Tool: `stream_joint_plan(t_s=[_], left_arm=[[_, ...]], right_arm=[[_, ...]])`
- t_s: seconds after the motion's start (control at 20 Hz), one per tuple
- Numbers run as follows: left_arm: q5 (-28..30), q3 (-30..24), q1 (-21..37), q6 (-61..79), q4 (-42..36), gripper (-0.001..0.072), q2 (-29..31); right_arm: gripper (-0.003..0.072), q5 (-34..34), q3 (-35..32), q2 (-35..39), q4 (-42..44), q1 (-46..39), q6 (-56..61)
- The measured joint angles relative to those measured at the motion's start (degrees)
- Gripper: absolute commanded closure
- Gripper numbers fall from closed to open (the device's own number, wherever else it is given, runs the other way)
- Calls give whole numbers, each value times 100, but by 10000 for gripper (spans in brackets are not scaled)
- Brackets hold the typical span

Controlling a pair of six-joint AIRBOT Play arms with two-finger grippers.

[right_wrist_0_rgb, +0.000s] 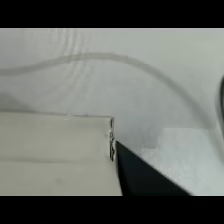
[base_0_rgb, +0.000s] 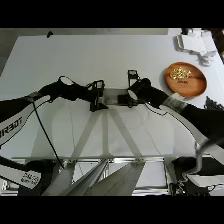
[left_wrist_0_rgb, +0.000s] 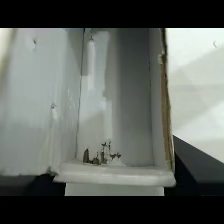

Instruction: Fold the box and place the chain.

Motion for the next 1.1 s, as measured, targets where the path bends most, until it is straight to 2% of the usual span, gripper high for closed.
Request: stream_joint_plan(t_s=[0.05,0.35,0.6,0.65,0.7,0.9,1.1], left_arm=[[-11,0,0,4,0,492,-2],[0,-2,-2,0,-42,492,-2],[4,-4,-2,-4,-50,492,-2],[4,-4,-2,-2,-50,492,-2],[4,-4,-2,-4,-55,492,-2],[7,-4,-2,-4,-63,492,-2],[7,-4,-2,-4,-66,492,-2]], right_arm=[[113,-24,-4,44,66,-4,-2],[112,286,0,1014,210,-321,-212],[110,549,0,2197,210,-1172,-1593],[69,551,0,2337,203,-1473,-1906],[-30,551,-2,2422,190,-1779,-2173],[-34,369,70,2258,188,-3182,-3010],[-34,293,688,1263,205,-4199,-3471]])
